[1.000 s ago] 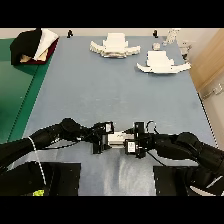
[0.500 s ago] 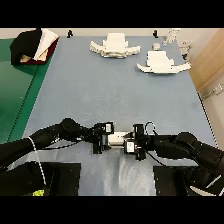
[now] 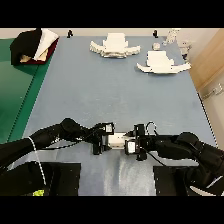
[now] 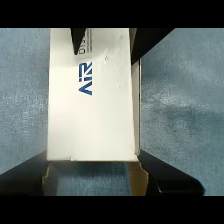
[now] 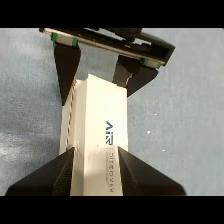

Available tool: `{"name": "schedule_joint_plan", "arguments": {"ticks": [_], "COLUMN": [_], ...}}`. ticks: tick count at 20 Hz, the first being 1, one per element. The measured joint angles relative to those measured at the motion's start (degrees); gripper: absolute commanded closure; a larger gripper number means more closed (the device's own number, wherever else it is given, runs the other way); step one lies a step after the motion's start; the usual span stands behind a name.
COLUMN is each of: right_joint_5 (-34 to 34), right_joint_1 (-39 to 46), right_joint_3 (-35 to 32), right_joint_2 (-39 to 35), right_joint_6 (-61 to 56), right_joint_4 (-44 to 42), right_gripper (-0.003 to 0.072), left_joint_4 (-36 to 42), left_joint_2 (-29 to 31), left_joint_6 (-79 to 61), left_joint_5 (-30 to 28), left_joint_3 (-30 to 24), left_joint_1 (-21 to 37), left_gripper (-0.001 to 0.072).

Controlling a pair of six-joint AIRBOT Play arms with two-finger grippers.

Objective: Fold the box.

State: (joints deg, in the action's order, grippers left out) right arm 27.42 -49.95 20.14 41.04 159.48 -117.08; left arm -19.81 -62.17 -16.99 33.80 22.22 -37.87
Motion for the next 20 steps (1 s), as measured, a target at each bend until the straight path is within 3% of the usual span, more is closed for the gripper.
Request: {"name": "schedule_joint_plan", "arguments": {"ticks": [9, 10, 11, 12, 16, 20], "right_joint_5": [0.07, 0.04, -0.04, -0.55, -5.86, -16.0], "right_joint_1": [0.0, 0.0, 0.0, -0.02, -0.04, -2.58], "right_joint_3": [0.0, -0.02, -0.02, -0.02, -1.9, -6.73], "right_joint_2": [-5.35, -6.01, -6.56, -6.91, -7.56, -7.74], "right_joint_6": [-3.15, -5.9, -10.01, -14.4, -30.4, -37.55], "right_joint_4": [-2.1, -2.49, -3.1, -3.89, -8.44, -11.78], "right_gripper": [0.0276, 0.0326, 0.0538, 0.068, 0.0683, 0.0683], "left_joint_4": [0.09, 0.09, 0.09, 0.09, 0.09, 0.09], "left_joint_2": [0.0, 0.0, 0.0, 0.0, 0.0, 0.0], "left_joint_6": [0.02, 0.04, 0.04, 0.04, 0.04, 0.07], "left_joint_5": [-0.26, -0.26, -0.26, -0.28, -0.28, -0.28], "left_joint_3": [0.0, 0.0, 0.0, 0.0, 0.0, 0.0], "left_joint_1": [0.0, 0.0, 0.0, 0.0, 0.0, 0.0], "left_gripper": [0.0229, 0.0229, 0.0229, 0.0229, 0.0229, 0.0229]}}
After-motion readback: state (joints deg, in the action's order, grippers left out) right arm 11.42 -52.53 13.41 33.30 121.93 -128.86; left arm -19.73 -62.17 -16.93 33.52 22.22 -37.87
